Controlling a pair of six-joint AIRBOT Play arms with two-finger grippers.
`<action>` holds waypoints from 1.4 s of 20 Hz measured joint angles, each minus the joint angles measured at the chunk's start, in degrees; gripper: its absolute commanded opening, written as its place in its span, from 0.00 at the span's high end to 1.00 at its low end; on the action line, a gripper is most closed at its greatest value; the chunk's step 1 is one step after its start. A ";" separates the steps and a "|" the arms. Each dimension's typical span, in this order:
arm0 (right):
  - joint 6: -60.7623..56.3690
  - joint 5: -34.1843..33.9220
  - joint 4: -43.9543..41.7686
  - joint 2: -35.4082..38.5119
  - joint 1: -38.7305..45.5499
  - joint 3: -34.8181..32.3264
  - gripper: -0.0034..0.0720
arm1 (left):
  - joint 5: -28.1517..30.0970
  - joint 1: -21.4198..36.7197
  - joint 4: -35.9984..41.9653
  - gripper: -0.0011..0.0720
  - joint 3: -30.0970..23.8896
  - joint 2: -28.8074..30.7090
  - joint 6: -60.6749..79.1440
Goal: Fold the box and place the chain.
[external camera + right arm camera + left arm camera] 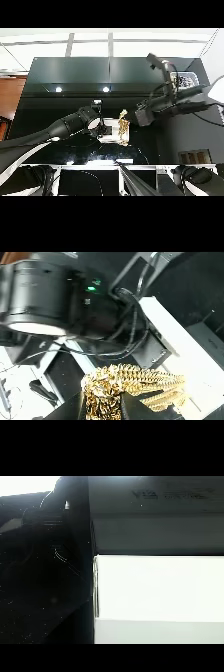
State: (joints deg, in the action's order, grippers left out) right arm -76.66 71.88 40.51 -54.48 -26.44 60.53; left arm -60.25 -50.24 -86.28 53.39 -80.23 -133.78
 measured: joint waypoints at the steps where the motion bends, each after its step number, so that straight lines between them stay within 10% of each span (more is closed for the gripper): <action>1: 0.07 -1.05 0.17 -0.74 -0.66 -1.01 0.94 | 0.00 0.00 -0.02 0.94 -0.02 0.00 0.00; 8: -0.31 -5.75 5.27 -5.38 -3.80 -7.74 0.93 | 0.00 0.00 0.00 0.95 -0.02 0.02 0.00; 10: -0.57 -6.49 7.08 -5.77 -4.09 -9.01 0.48 | 0.00 0.00 0.00 0.95 -0.02 0.00 0.00; 11: -0.72 -6.84 7.56 -5.95 -4.15 -9.40 0.44 | 0.00 0.00 0.00 0.94 -0.02 0.02 0.00; 19: 1.81 -1.55 14.36 0.48 2.97 -11.93 0.44 | 0.00 0.00 0.00 0.95 0.00 0.00 0.00; 25: 14.60 -7.52 16.28 6.82 3.30 -27.82 0.43 | 0.00 0.00 0.00 0.94 -0.02 0.00 -0.02; 27: 19.45 -11.96 15.85 7.26 1.11 -31.95 0.13 | 0.00 0.00 0.00 0.95 -0.02 0.00 0.00; 28: 22.16 -14.21 16.06 7.39 -0.31 -33.59 0.13 | 0.00 0.00 0.00 0.94 -0.02 0.00 0.00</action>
State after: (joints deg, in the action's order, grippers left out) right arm -54.50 57.67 56.58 -47.09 -26.74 26.94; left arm -60.25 -50.24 -86.28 53.36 -80.23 -133.78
